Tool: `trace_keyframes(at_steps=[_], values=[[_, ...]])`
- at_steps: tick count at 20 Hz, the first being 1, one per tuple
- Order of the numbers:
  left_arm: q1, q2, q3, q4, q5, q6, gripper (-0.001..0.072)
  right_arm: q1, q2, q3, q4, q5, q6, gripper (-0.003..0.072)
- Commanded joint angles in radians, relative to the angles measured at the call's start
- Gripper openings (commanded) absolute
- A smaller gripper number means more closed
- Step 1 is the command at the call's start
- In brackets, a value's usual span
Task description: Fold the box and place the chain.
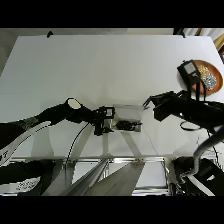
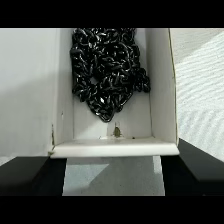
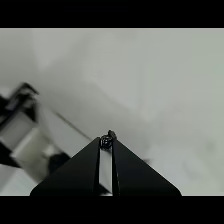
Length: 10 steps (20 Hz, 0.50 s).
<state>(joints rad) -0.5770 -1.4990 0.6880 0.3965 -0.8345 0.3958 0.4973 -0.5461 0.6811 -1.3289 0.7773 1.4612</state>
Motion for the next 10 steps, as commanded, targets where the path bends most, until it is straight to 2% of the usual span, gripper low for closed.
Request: trace_keyframes(at_steps=[1, 6, 10], values=[[0.0, 0.0, 0.0, 0.0, 0.0, 0.0, 0.0031, 0.101, 0.106, 0.001, 0.063, -0.048, -0.019, 0.0014], [0.0, 0.0, 0.0, 0.0, 0.0, 0.0, 0.0031, 0.195, 0.116, 0.002, 0.097, -0.091, -0.031, 0.0014], [0.0, 0.0, 0.0, 0.0, 0.0, 0.0, 0.0031, 0.21, 0.116, 0.002, 0.005, -0.147, 0.009, 0.0013]])
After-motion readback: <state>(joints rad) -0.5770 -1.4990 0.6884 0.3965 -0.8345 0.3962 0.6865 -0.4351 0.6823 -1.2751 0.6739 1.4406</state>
